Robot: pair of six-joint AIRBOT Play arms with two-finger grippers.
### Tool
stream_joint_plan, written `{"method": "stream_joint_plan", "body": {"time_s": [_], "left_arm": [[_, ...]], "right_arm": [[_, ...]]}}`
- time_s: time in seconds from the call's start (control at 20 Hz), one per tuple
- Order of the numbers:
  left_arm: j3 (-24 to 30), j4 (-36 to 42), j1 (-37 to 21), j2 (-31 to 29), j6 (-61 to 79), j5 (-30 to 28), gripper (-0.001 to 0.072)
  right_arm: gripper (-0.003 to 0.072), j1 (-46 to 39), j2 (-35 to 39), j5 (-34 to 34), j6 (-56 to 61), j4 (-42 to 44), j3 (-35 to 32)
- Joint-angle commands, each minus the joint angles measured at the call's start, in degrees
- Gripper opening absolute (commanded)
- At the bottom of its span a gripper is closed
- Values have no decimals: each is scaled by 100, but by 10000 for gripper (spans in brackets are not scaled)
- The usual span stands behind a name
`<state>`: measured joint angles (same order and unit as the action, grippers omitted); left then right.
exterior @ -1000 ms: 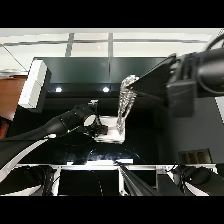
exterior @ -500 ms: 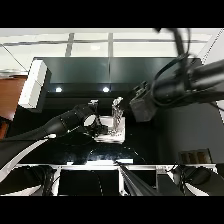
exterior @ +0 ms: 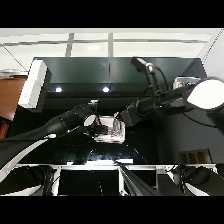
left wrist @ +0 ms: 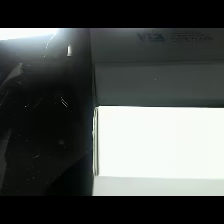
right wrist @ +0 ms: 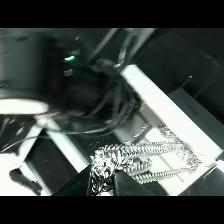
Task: Fold the box and place the chain.
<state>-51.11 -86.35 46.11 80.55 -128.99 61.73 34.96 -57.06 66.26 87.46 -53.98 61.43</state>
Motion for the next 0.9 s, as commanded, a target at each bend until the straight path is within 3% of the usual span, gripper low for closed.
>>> {"method": "stream_joint_plan", "body": {"time_s": [0.0, 0.15, 0.2, 0.25, 0.3, 0.85], "left_arm": [[-2, 2, -4, -2, 0, -17, 32], [-2, 4, -4, -2, -2, -15, 32], [-2, 2, -4, -2, -2, -17, 32], [-2, -2, -7, -2, -2, -20, 32], [-2, 0, -7, -2, -2, -33, 32], [-385, -175, -7, 61, -356, -129, 29]], "right_arm": [[25, 4, -79, -730, -2, 149, -579], [32, 4, -186, -774, -4, 216, -588], [178, 4, -186, -780, -4, 240, -588], [381, 4, -186, -758, -7, 258, -588], [494, 2, -184, -693, -13, 254, -586], [513, -2175, 796, 509, -114, -658, -407]]}}
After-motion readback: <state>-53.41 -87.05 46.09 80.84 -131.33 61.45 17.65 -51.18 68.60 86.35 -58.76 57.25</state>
